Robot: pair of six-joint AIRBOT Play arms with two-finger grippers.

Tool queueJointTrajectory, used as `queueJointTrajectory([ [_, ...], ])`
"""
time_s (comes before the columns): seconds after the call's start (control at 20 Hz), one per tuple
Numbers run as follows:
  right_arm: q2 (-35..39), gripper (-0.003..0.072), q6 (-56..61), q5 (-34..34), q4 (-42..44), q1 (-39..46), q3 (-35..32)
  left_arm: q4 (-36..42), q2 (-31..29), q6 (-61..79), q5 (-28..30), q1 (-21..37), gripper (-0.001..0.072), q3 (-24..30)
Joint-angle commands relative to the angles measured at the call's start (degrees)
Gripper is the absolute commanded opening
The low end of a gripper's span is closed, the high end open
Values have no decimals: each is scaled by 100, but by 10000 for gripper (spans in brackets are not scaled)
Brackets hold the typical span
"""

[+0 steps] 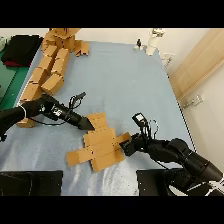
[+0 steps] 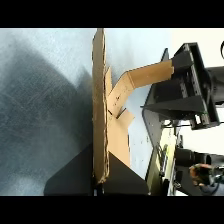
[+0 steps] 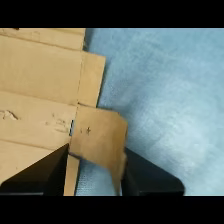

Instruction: Fold the box.

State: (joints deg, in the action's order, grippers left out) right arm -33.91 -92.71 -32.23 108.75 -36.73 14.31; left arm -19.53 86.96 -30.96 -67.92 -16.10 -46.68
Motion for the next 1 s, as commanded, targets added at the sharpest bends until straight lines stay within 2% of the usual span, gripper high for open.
queueJointTrajectory([
  [0.0,7,453,938,-339,-1099,90,431,2,-127,365,13,0,11,-39],
  [0.15,7,449,1768,-1432,-2149,308,1220,-7,-621,850,210,-125,11,-37],
  [0.2,7,398,1777,-1801,-2199,369,1517,-28,-826,1071,391,-258,11,-37],
  [0.25,7,292,1779,-2063,-2175,393,1792,-28,-1045,1377,667,-442,11,-35],
  [0.35,7,4,1799,-2173,-1762,387,2188,-186,-1384,1867,1384,-876,11,-33],
  [0.45,-4,3,1816,-2146,-1119,385,2347,-415,-1545,2177,1888,-1292,11,-33],
  [0.55,-66,3,1823,-2365,-837,385,2288,-400,-1561,2505,1967,-1598,11,-33],
  [0.75,-306,3,2201,-3003,-839,385,1884,-409,-1565,2973,2302,-2013,11,46],
  [0.95,-365,2,2535,-2953,-866,385,1327,-334,-1659,3180,2299,-2072,11,162],
])
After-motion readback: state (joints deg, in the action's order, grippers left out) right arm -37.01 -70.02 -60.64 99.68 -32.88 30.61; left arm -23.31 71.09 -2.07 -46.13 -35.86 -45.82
